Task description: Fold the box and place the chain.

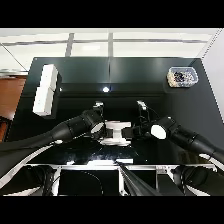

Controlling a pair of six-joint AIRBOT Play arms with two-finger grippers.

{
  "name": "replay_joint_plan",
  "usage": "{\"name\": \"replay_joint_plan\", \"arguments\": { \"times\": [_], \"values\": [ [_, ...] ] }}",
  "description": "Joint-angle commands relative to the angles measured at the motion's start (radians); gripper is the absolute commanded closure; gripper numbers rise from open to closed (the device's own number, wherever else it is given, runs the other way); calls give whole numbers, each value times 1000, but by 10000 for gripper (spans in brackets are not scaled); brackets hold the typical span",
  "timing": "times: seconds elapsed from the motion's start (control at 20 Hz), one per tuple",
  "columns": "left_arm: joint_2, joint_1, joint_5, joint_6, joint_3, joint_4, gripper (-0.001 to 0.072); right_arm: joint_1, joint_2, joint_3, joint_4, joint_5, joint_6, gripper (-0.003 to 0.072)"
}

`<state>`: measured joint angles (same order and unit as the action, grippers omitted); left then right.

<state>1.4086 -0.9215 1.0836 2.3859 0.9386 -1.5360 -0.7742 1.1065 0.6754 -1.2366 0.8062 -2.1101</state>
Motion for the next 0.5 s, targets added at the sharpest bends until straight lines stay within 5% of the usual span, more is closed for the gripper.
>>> {"name": "replay_joint_plan", "arguments": {
  "times": [0.0, 0.15, 0.45],
  "values": [
    [1, 1, -2, 0, 0, -1, 678, -47, 47, 73, -177, 101, -155, 329],
    [1, 1, -2, 0, 0, -1, 678, -75, 126, 140, -187, 186, -202, 344],
    [1, 1, -6, 0, 0, -1, 678, -108, 181, 159, -189, 158, -322, 391]
  ]
}}
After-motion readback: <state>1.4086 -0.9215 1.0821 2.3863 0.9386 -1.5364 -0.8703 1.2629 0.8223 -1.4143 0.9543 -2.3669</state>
